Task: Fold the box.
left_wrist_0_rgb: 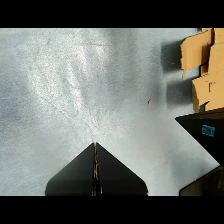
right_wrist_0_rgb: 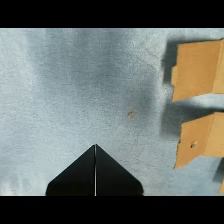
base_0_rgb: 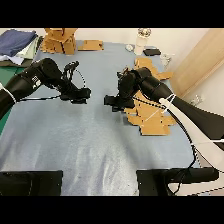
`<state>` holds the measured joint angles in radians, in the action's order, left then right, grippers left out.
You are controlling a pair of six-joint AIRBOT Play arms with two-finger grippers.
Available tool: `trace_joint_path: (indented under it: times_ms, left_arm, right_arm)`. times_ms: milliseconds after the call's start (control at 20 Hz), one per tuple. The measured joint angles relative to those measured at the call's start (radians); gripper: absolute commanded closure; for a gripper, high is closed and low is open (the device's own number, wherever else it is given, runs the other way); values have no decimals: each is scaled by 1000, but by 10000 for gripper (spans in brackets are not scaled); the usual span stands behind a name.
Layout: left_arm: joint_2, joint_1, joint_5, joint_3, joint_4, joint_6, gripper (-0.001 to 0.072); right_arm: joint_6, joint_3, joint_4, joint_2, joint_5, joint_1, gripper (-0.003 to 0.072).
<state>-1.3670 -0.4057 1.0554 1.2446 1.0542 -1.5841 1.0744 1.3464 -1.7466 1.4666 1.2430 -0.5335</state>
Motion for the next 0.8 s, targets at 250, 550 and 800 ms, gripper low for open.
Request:
trace_joint_path:
  times_ms: [250,550,800]
  left_arm:
    - [-5,0,0,0,0,0,695]
    - [-6,0,-1,0,-2,0,695]
    - [-6,0,-1,0,-3,0,695]
  right_arm:
    - [-1,2,-4,0,10,10,437]
    - [63,39,197,-58,300,193,345]
    - [183,48,436,-95,475,465,345]
